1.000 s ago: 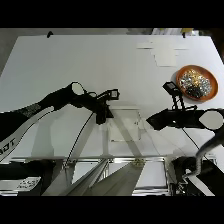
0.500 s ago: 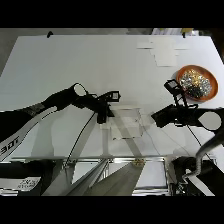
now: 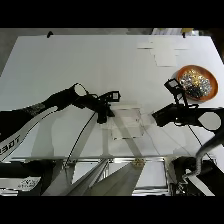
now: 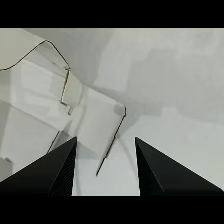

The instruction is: Fold the box and place the chain.

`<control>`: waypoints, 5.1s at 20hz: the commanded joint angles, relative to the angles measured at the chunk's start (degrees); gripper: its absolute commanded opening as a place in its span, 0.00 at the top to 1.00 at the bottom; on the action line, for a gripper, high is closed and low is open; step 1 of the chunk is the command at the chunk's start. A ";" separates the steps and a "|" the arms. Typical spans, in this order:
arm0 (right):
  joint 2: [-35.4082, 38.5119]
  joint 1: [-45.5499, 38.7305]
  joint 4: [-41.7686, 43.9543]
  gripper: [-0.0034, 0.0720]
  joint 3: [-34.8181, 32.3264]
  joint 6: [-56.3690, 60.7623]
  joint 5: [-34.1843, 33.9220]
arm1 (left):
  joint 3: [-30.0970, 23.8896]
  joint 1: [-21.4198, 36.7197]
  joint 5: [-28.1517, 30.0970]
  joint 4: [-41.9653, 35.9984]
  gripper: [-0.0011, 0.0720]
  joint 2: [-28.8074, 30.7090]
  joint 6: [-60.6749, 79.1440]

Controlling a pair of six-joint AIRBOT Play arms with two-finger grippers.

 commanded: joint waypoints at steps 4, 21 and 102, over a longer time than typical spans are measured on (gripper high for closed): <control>0.04 0.00 -0.09 0.41 0.02 -3.04 0.72 | -0.02 -1.27 0.22 3.54 0.98 1.20 3.89; 0.04 0.02 1.16 0.43 0.00 -10.69 2.40 | -0.02 -4.07 1.42 4.55 0.97 1.46 3.67; -22.82 -6.56 40.72 0.05 -8.17 -93.09 -4.15 | -0.02 -4.07 0.98 4.55 0.97 1.46 3.67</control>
